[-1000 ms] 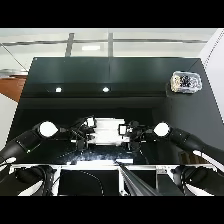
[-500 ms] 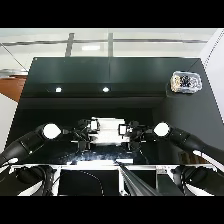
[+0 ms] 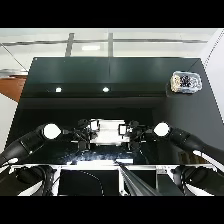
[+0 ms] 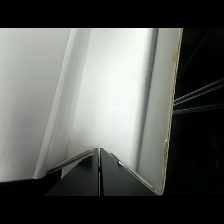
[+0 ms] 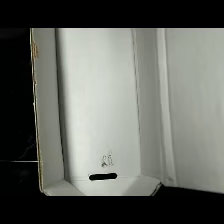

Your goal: Fold the box and place the chain.

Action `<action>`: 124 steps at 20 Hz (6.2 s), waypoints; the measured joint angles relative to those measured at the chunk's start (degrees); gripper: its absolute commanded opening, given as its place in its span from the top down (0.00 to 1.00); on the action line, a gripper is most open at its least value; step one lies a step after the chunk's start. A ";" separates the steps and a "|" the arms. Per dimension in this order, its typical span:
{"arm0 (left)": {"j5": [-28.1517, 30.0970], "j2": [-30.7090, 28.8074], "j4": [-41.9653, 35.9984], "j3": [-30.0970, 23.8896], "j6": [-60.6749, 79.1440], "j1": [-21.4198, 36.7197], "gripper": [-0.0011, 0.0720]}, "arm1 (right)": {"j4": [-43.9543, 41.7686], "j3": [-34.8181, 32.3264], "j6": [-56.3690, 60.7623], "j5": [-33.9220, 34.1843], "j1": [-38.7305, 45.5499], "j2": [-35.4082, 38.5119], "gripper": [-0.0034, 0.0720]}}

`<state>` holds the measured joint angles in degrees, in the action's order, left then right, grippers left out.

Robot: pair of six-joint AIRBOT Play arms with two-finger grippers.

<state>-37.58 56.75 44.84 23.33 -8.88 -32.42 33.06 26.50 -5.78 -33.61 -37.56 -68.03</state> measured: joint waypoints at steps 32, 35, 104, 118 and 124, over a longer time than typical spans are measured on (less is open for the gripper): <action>-26.43 0.66 6.32 -3.74 -63.54 39.52 0.94 | 0.00 0.00 -0.02 0.02 0.00 0.00 0.33; -25.16 3.56 1.70 -3.74 -60.63 36.79 0.94 | 0.00 0.00 -0.02 0.02 0.00 0.00 0.33; -19.63 12.66 42.10 19.56 -130.18 -16.83 0.61 | 0.02 0.00 0.00 0.02 0.00 0.00 0.33; -18.53 15.56 42.40 21.79 -130.77 -17.40 0.68 | 0.02 0.00 -0.02 0.02 0.00 0.00 0.33; -18.71 16.65 42.51 21.90 -130.75 -17.40 0.68 | 0.04 0.00 -0.02 0.02 0.00 0.00 0.33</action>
<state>-56.29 73.41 87.35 45.23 -139.63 -49.82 33.10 26.50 -5.80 -33.58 -37.56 -68.03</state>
